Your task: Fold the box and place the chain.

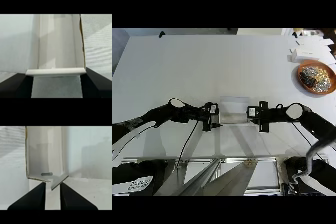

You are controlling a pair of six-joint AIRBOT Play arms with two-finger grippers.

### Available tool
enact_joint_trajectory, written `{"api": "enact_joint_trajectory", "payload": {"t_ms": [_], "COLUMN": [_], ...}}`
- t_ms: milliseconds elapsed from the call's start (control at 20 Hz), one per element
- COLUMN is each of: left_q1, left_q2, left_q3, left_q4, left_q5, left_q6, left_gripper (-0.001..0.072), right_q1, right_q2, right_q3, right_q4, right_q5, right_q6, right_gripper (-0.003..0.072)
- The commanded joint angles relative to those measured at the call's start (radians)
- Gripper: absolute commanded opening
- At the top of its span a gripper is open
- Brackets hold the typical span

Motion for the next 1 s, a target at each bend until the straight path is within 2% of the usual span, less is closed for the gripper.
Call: {"api": "enact_joint_trajectory", "payload": {"t_ms": [0,450,500,550,950], "left_q1": [0.001,0.001,0.001,0.001,0.001], "left_q2": [0.001,0.001,0.001,0.001,0.001], "left_q3": [0.000,0.000,0.000,0.000,0.000], "left_q4": [0.000,0.000,0.000,0.000,0.000], "left_q5": [0.000,0.000,0.001,0.001,0.001], "left_q6": [0.000,0.000,0.000,0.000,0.000], "left_gripper": [0.0225,0.0225,0.0225,0.0225,0.0225], "right_q1": [0.000,0.003,0.003,0.003,0.027], "right_q2": [-0.018,-0.026,-0.026,-0.026,-0.045], "right_q3": [-0.001,-0.001,-0.001,-0.001,-0.001], "right_q4": [0.019,0.068,0.069,0.076,0.173], "right_q5": [0.000,0.021,0.022,0.023,0.018], "right_q6": [-0.003,-0.004,-0.004,-0.004,-0.060], "right_gripper": [0.0155,0.0158,0.0163,0.0202,0.0194]}}
